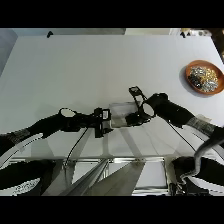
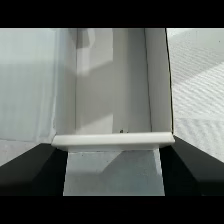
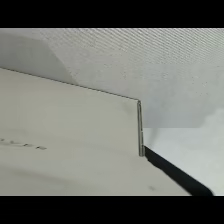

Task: Fold the box and place the chain.

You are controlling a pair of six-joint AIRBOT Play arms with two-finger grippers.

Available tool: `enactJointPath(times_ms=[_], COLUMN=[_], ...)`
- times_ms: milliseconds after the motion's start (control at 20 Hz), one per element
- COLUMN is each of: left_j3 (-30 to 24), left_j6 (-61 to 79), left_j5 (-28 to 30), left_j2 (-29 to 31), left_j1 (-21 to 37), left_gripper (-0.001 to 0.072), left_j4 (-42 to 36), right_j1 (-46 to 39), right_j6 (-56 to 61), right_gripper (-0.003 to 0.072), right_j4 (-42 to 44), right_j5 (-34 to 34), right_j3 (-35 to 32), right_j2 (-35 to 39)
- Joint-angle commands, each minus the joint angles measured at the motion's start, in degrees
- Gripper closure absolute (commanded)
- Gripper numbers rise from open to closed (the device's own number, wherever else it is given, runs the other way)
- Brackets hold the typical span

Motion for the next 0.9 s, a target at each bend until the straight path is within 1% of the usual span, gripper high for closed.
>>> enactJointPath(times_ms=[0, 100, 150, 200, 350, 400, 450, 500, 700, 750, 800, 850], left_j3=[0.02, 0.02, 0.02, 0.02, 0.02, 0.02, 0.02, 0.02, 0.02, 0.02, 0.02, 0.02], left_j6=[0.0, 0.0, 0.0, 0.0, 0.0, 0.0, 0.0, 0.0, 0.0, 0.0, 0.0, 0.0], left_j5=[0.07, 0.07, 0.04, 0.07, 0.04, 0.07, 0.07, 0.07, 0.07, 0.04, 0.07, 0.04], left_j2=[0.02, 0.02, 0.02, 0.02, 0.02, 0.02, 0.02, 0.02, 0.02, 0.02, 0.02, 0.02], left_j1=[-0.02, -0.02, -0.02, -0.02, -0.02, -0.02, -0.02, -0.02, -0.02, -0.02, -0.02, -0.02], left_gripper=[0.0573, 0.0573, 0.0573, 0.0573, 0.0573, 0.0573, 0.0573, 0.0573, 0.0573, 0.0573, 0.0573, 0.0573], left_j4=[-0.02, -0.02, -0.02, -0.02, -0.02, -0.02, -0.02, -0.02, -0.02, -0.02, -0.02, -0.04], right_j1=[0.92, 0.92, 0.92, 0.92, 0.92, 0.92, 0.9, 0.85, 0.55, 0.42, 0.26, 0.26], right_j6=[1.09, 1.11, 1.11, 1.14, 1.99, 2.19, 2.21, 2.49, 5.75, 5.75, 5.81, 5.86], right_gripper=[0.049, 0.0598, 0.0621, 0.0671, 0.067, 0.0627, 0.0476, 0.0448, 0.045, 0.0479, 0.0529, 0.0552], right_j4=[-0.63, -0.68, -0.68, -0.68, -0.87, -0.9, -1.05, -1.55, -4.96, -5.16, -5.16, -5.2], right_j5=[0.37, 0.87, 1.11, 1.33, 1.84, 1.62, 1.6, 1.62, 2.27, 2.27, 2.19, 2.08], right_j3=[0.39, 0.39, 0.39, 0.39, 0.39, 0.39, 0.44, 0.52, 0.5, 0.52, 0.5, 0.5], right_j2=[-0.79, -0.79, -0.85, -1.01, -1.55, -1.55, -1.55, -1.55, -1.55, -1.55, -1.57, -1.62])
